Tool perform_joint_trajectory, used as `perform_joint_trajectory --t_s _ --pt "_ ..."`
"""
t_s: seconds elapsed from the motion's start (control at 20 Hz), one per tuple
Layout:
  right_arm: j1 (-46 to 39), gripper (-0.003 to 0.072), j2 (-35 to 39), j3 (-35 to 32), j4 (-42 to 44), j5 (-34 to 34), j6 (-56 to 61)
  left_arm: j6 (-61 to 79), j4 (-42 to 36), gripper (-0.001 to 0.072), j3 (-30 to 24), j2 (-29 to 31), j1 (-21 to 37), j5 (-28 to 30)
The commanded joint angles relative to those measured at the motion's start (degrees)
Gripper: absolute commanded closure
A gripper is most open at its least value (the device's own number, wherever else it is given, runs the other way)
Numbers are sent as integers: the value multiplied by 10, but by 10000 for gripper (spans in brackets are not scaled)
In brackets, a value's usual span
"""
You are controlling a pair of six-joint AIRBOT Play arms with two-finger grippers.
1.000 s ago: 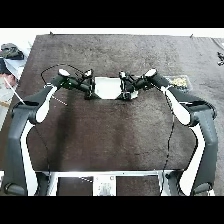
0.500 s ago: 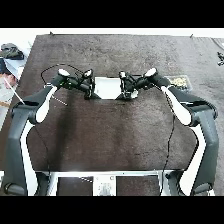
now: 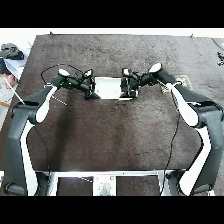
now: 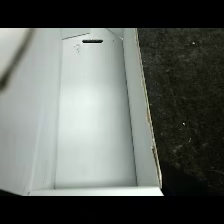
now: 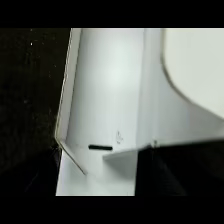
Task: Fold the box and place the chain.
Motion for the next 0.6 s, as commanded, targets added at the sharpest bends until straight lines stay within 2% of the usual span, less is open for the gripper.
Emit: perform_joint_trajectory --t_s 0.0,0.15,0.2,0.3,0.4,0.55 --pt "-24 90 29 1 -11 6 44 0 0 362 0 0 0 -1" --pt "-39 93 59 0 -10 34 94 0 0 362 0 0 0 -1" --pt "-40 118 64 0 -10 48 117 0 1 362 0 0 0 -1" --pt "-37 479 66 0 3 93 131 0 0 362 0 0 0 -1" --pt "-30 674 65 -2 35 118 131 0 0 362 0 0 0 -1" --pt "-5 684 56 -2 93 99 131 0 0 362 0 0 0 -1"
